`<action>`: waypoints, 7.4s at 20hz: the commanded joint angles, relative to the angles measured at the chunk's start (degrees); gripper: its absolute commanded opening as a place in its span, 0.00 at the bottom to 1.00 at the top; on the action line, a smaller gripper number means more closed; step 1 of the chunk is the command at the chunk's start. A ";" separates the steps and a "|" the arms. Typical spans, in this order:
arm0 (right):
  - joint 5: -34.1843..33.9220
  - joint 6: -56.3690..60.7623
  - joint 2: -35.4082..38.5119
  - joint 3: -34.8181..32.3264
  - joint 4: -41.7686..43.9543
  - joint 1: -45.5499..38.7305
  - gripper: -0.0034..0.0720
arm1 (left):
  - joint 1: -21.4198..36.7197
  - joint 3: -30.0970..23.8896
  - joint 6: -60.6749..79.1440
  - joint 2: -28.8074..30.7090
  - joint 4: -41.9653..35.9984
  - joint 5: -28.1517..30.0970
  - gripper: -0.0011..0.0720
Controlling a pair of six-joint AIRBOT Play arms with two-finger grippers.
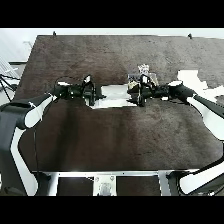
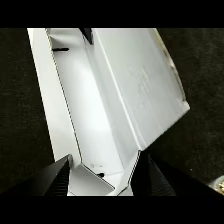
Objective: Fold the box and place the chain.
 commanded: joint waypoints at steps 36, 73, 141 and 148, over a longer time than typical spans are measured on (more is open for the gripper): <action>10.25 -0.02 -12.96 13.00 -4.04 3.91 0.85 | -0.02 -0.02 0.00 -0.04 0.04 -0.48 0.04; 11.19 -3.67 -14.73 16.11 -5.66 3.52 0.85 | -0.02 -0.02 0.00 -0.04 0.02 -0.59 0.04; 21.35 1.75 -23.17 24.79 -0.61 1.49 0.80 | -0.02 -0.02 0.00 -0.04 0.02 -1.55 0.04; 23.41 2.97 -25.05 27.52 -1.07 1.49 0.84 | -0.02 -0.02 0.00 -0.04 0.04 -1.55 0.04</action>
